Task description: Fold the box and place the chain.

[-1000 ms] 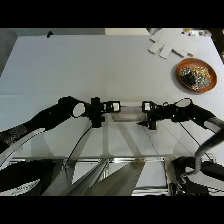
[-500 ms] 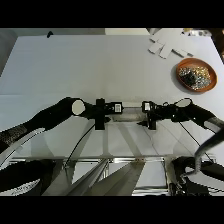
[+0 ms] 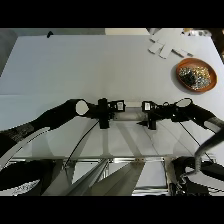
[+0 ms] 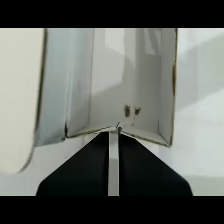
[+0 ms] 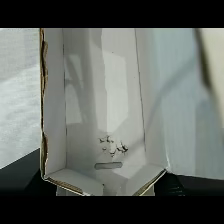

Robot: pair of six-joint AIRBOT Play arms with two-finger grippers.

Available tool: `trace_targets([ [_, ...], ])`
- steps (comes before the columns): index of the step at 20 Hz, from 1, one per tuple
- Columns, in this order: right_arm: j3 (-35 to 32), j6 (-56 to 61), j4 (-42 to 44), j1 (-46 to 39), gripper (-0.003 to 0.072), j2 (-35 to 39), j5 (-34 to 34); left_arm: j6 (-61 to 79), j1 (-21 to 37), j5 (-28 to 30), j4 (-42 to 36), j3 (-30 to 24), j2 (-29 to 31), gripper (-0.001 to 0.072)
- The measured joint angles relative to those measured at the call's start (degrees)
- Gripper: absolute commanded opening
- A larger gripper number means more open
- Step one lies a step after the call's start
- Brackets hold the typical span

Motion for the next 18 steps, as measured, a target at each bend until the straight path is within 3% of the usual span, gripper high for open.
trace_targets([
  [2,0.0,0.0,0.0,0.0,0.0549,0.0,0.0,0.2,-0.6,2.2,-1.8,0.0,-0.4,0.0102],
  [3,0.0,0.0,0.0,0.0,0.0549,0.0,0.0,0.2,-0.9,2.8,-2.7,0.0,-0.6,0.0200],
  [4,0.0,0.0,0.0,0.0,0.0549,0.0,0.0,0.2,-1.1,3.1,-3.2,0.0,-0.8,0.0362],
  [5,0.0,0.0,0.0,0.0,0.0549,0.0,0.0,0.1,-1.3,3.1,-3.9,0.0,-1.0,0.0442],
  [8,0.0,0.0,0.0,0.0,0.0549,0.0,0.0,0.1,-1.5,2.9,-4.6,0.0,-1.6,0.0439],
  [10,0.0,0.0,0.0,0.0,0.0549,0.0,0.0,0.1,-1.6,2.7,-4.7,0.0,-1.7,0.0409],
  [12,0.0,-0.1,-0.1,0.0,0.0549,0.0,0.0,-0.7,-1.6,2.6,-4.8,0.0,-1.7,0.0078],
  [13,0.0,-0.2,-0.1,0.0,0.0549,0.0,0.2,-2.2,-1.5,1.8,-4.5,0.0,-1.4,0.0006],
  [18,0.0,0.0,-0.1,0.0,0.0549,0.0,0.2,-19.6,1.2,-3.7,1.8,0.0,5.6,0.0001],
])
